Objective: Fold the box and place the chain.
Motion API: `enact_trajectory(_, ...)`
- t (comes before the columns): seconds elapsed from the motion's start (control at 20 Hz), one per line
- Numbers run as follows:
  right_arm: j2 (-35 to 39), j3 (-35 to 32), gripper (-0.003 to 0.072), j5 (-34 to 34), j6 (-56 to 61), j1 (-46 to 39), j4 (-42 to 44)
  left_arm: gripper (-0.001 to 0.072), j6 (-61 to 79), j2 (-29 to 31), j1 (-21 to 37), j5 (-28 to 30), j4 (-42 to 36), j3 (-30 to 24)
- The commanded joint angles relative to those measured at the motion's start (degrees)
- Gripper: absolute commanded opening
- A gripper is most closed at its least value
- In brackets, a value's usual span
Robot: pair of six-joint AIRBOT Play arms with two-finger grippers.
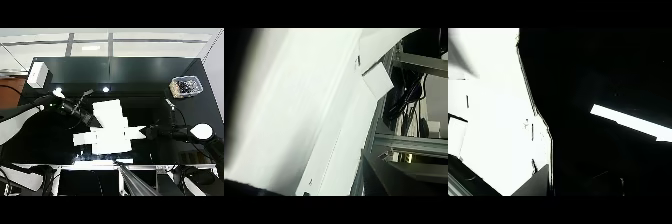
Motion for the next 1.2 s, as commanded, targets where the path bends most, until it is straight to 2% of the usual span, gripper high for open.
enact_trajectory(0.0,0.0,0.0,0.0023,-0.1,0.0,0.0,-1.1,0.0486,0.9,-1.2,-0.1,-1.4,1.9,1.3)
enact_trajectory(0.05,0.0,0.0,0.0023,-0.2,0.0,0.0,-1.3,0.0482,1.0,-1.2,-0.1,-2.0,2.5,1.3)
enact_trajectory(0.1,0.0,0.0,0.0022,-0.2,0.0,0.0,-1.6,0.0432,1.0,-1.2,-0.1,-2.4,3.0,1.3)
enact_trajectory(0.15,0.0,0.0,0.0022,-0.2,0.0,0.0,-1.6,0.0308,1.0,-1.2,-0.1,-2.8,3.4,1.3)
enact_trajectory(0.3,0.0,0.0,0.0023,-0.1,0.0,0.0,-1.6,0.0127,1.5,-1.2,-0.1,-2.6,4.4,1.3)
enact_trajectory(0.35,0.0,0.0,0.0127,0.0,0.5,0.0,-1.6,0.0044,1.7,-1.2,-0.1,-2.5,4.4,1.3)
enact_trajectory(0.4,0.0,0.0,0.0598,0.0,1.8,-0.1,-1.9,0.0029,1.9,-1.1,-0.1,-2.5,4.3,1.3)
enact_trajectory(0.45,0.0,0.4,0.0708,0.4,2.1,-0.6,-3.4,0.0029,1.9,-0.9,-0.1,-2.5,4.4,1.3)
enact_trajectory(0.55,0.1,3.8,0.0707,3.8,2.9,-3.8,-9.9,0.0028,1.9,0.2,-0.2,-2.3,4.4,1.3)
enact_trajectory(0.65,0.4,10.7,0.0706,9.9,3.0,-9.3,-16.8,0.0027,1.9,2.8,-0.3,-1.5,5.6,1.3)
enact_trajectory(0.8,1.3,20.9,0.0707,15.4,1.1,-16.2,-25.4,0.0026,5.5,10.8,-2.4,5.5,7.3,-0.6)
enact_trajectory(0.85,1.3,22.7,0.0707,16.1,-3.6,-17.0,-28.1,0.0026,7.8,14.6,-4.1,9.5,7.1,-2.3)
enact_trajectory(0.95,1.3,23.5,0.0706,16.1,-11.0,-17.0,-35.2,0.0028,13.9,23.1,-7.9,18.8,7.3,-6.9)
enact_trajectory(1.05,1.2,23.5,0.0706,15.4,-11.2,-17.0,-39.3,0.0030,23.1,28.7,-10.7,26.1,10.3,-11.1)
enact_trajectory(1.15,1.2,23.5,0.0706,13.9,-10.8,-17.0,-38.2,0.0030,25.8,29.7,-12.1,25.3,16.0,-12.1)
